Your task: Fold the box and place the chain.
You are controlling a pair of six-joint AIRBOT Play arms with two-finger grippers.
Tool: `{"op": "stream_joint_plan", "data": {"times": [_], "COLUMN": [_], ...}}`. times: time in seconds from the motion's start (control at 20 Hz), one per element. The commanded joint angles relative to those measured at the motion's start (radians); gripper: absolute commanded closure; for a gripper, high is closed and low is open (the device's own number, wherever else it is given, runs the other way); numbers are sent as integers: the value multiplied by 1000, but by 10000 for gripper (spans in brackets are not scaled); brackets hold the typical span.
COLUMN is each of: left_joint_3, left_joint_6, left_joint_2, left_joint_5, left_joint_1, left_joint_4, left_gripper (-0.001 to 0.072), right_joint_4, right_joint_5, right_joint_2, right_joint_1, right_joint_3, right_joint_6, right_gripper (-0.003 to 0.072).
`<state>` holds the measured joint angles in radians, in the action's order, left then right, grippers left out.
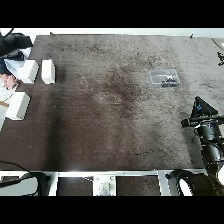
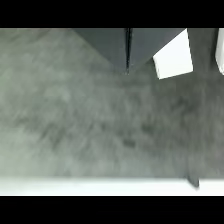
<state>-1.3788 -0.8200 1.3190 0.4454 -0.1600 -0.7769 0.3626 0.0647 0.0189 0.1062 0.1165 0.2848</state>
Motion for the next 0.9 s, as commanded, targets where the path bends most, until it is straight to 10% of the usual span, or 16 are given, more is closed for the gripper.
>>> {"op": "stream_joint_plan", "data": {"times": [0.0, 0.5, 0.85], "left_joint_3": [240, 952, 1186], "left_joint_6": [152, 317, 222], "left_joint_2": [-277, -990, -1232], "left_joint_5": [-161, -312, -303], "left_joint_1": [42, 143, 143], "left_joint_4": [72, 87, 89], "left_gripper": [704, 704, 699], "right_joint_4": [0, 0, 0], "right_joint_5": [4, 4, 4], "right_joint_2": [0, 0, 0], "right_joint_1": [1, 0, 1], "right_joint_3": [0, 0, 0], "right_joint_6": [0, 0, 0], "right_gripper": [676, 676, 676]}}
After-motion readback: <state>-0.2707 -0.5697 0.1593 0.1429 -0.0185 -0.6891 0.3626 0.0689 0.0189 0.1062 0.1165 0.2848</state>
